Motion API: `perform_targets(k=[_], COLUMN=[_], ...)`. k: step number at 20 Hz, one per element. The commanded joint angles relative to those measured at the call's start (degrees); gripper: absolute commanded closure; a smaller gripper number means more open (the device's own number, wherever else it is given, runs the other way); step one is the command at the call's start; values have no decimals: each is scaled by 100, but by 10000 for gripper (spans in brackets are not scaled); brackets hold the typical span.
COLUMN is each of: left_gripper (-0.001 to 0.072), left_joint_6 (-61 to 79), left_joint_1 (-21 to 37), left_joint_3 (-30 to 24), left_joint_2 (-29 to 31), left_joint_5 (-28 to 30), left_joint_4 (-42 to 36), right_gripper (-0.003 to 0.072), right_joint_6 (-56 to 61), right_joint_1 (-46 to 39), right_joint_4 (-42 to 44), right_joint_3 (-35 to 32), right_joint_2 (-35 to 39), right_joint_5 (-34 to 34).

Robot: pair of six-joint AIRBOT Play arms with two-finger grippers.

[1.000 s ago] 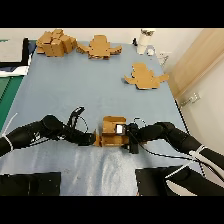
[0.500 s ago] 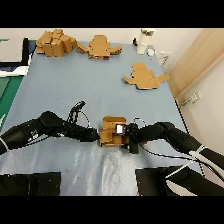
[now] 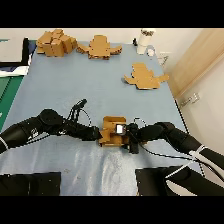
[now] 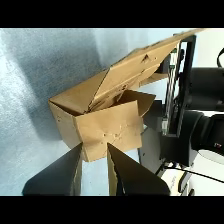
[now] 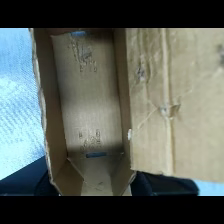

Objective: Fold the box.

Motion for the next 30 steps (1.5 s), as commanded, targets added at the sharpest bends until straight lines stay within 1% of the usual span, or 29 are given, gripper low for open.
perform_targets(k=[1,2,3,4,5,9,10,11,13,15,16,17,20,22,27,30], left_gripper=[462,461,433,215,52,55,62,62,64,65,121,121,121,121,120,120], left_joint_6=[2,15,17,17,-2,-181,-409,-809,-1683,-2907,-3458,-3893,-4039,-4234,-5608,-6131], left_joint_1=[2,2,4,2,2,-9,-74,-197,-531,-835,-935,-1023,-1268,-1408,-1893,-2159], left_joint_3=[15,17,17,17,17,50,87,138,334,568,645,715,879,994,1355,1591], left_joint_2=[-11,-37,-68,-103,-127,-136,-136,-136,-136,-142,-142,-142,-153,-280,-638,-734], left_joint_5=[66,136,146,140,129,267,350,468,649,658,608,566,522,385,-125,-267], left_joint_4=[-52,-57,-33,-11,-11,61,323,688,1690,2955,3515,3899,3985,4074,5147,5493], right_gripper=[151,151,151,151,151,151,151,151,151,151,151,151,151,152,151,151], right_joint_6=[0,0,0,0,0,0,0,0,0,0,0,0,0,0,0,0], right_joint_1=[2,2,2,2,2,2,2,2,2,2,2,2,2,2,2,2], right_joint_4=[0,-2,-2,-4,-2,-7,-7,-7,-7,-7,-7,-7,-7,-7,-7,-7], right_joint_3=[0,0,0,0,0,0,0,0,0,0,0,0,0,0,0,0], right_joint_2=[-4,-4,-4,-4,-4,-4,-4,-4,-4,-4,-4,-4,-2,-4,-4,-4], right_joint_5=[0,0,0,2,2,0,0,0,0,0,0,0,0,0,0,0])
